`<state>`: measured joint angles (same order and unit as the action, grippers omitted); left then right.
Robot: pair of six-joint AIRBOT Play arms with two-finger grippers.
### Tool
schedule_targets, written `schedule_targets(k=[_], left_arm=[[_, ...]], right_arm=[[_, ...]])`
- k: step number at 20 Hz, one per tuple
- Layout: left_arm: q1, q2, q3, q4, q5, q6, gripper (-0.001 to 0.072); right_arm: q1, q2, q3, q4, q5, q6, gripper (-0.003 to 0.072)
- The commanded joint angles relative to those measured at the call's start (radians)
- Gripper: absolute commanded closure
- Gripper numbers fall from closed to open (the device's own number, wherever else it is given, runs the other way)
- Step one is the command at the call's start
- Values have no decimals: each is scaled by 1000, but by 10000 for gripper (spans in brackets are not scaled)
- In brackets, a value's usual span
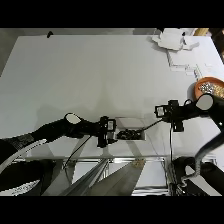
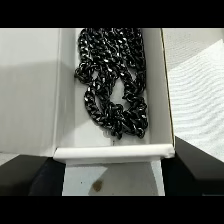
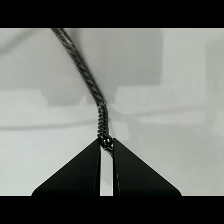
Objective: Fold the box and place the chain.
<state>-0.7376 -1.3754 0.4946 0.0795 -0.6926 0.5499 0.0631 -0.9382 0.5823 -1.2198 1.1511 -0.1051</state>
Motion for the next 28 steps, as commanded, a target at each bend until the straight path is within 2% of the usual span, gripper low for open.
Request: schedule_targets(k=[1, 4, 6, 10, 13, 15, 16, 17, 19, 22, 24, 28], left_arm=[[0, 0, 0, 0, 0, 0, 438], [0, 0, 0, 0, 0, 0, 438], [0, 0, 0, 0, 0, 0, 438], [0, 0, 0, 0, 0, 0, 438], [0, 0, 0, 0, 0, 0, 438], [0, 0, 0, 0, 0, 0, 438], [0, 0, 0, 0, 0, 0, 438], [0, 0, 0, 0, 0, 0, 438], [0, 0, 0, 0, 0, 0, 438], [0, 0, 0, 0, 0, 0, 438], [0, 0, 0, 0, 0, 0, 438], [0, 0, 0, 0, 0, 0, 438]], right_arm=[[100, 148, 1, 149, 140, 70, 668], [208, 206, 0, 363, 106, 105, 668], [293, 199, 0, 496, 15, 105, 668], [463, 153, 0, 543, -193, 109, 668], [542, 68, 0, 535, -240, 140, 668], [557, 7, 0, 513, -251, 164, 666], [557, -12, 0, 507, -251, 165, 640], [557, -15, 1, 498, -254, 164, 565], [557, 9, 11, 410, -251, 164, 501], [540, 98, 39, 139, -236, 169, 501], [471, 169, 47, 8, -233, 188, 504], [231, 197, 47, -26, -172, 185, 504]])
